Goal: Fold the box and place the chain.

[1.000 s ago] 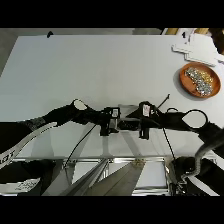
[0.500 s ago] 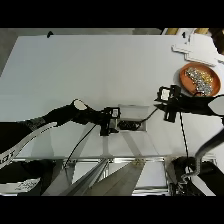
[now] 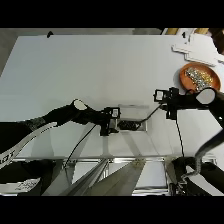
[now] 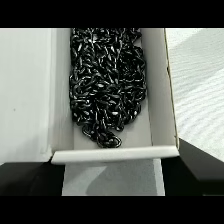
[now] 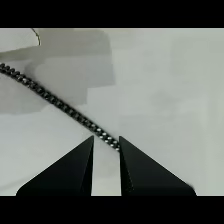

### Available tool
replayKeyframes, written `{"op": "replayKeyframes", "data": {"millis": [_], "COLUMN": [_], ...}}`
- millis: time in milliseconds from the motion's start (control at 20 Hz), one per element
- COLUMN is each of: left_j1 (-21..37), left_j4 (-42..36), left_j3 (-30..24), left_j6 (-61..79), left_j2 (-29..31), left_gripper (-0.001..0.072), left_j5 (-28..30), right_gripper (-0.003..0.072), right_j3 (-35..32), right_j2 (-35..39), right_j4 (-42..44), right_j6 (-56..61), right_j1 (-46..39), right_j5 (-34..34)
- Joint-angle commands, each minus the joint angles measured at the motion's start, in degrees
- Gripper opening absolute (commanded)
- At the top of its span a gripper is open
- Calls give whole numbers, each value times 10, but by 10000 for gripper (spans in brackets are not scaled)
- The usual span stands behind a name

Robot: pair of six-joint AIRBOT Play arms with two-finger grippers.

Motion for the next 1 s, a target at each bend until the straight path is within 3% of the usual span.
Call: {"op": "replayKeyframes", "data": {"millis": [0, 150, 200, 250, 600, 700, 950], "left_j1": [0, 0, 0, 0, 0, 0, 0], "left_j4": [0, 0, 0, 0, 0, 0, 0], "left_j3": [0, 0, 0, 0, 0, 0, 0], "left_j6": [0, 0, 0, 0, 0, 0, 0], "left_j2": [0, 0, 0, 0, 0, 0, 0], "left_gripper": [170, 170, 170, 170, 170, 170, 170], "left_j5": [0, 0, 0, 0, 0, 0, 0], "right_gripper": [183, 212, 273, 283, 266, 218, 218], "right_j3": [1, 0, 0, 0, 1, 1, 0], "right_j2": [-50, -82, -91, -99, -129, -128, -82], "right_j4": [-9, -9, -9, -9, -11, -11, -11], "right_j6": [-68, -94, -99, -99, -98, -98, -98], "right_j1": [-1, 5, 11, 21, 46, 46, 46], "right_j5": [-14, -34, -43, -55, -68, -61, -54]}}
